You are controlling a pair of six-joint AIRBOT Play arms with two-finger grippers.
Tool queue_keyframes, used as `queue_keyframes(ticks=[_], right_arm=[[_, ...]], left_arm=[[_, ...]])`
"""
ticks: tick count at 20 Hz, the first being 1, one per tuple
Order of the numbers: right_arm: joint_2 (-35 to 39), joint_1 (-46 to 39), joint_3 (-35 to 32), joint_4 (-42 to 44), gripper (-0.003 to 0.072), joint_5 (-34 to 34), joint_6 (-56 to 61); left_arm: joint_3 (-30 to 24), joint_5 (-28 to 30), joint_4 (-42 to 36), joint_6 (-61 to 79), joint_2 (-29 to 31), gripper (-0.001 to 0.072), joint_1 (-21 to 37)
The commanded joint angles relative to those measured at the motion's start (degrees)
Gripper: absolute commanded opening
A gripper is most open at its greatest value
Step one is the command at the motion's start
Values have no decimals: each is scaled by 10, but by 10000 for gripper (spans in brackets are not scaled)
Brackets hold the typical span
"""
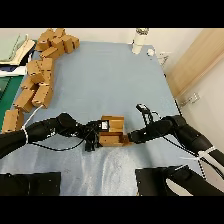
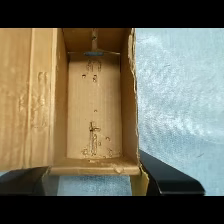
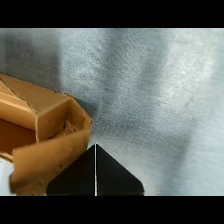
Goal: Fold the box.
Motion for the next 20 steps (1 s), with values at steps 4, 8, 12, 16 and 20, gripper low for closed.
queue_keyframes(ticks=[4,8,12,16,20], right_arm=[[25,0,18,32,6,-19,-1],[24,7,18,66,235,-11,-2],[24,45,18,79,235,19,-1],[6,64,18,77,260,28,1],[-49,75,19,68,378,43,16]], left_arm=[[0,1,0,0,0,449,0],[0,1,0,0,0,449,0],[0,1,0,0,0,449,0],[0,1,0,0,0,449,0],[0,1,0,0,0,450,0]])
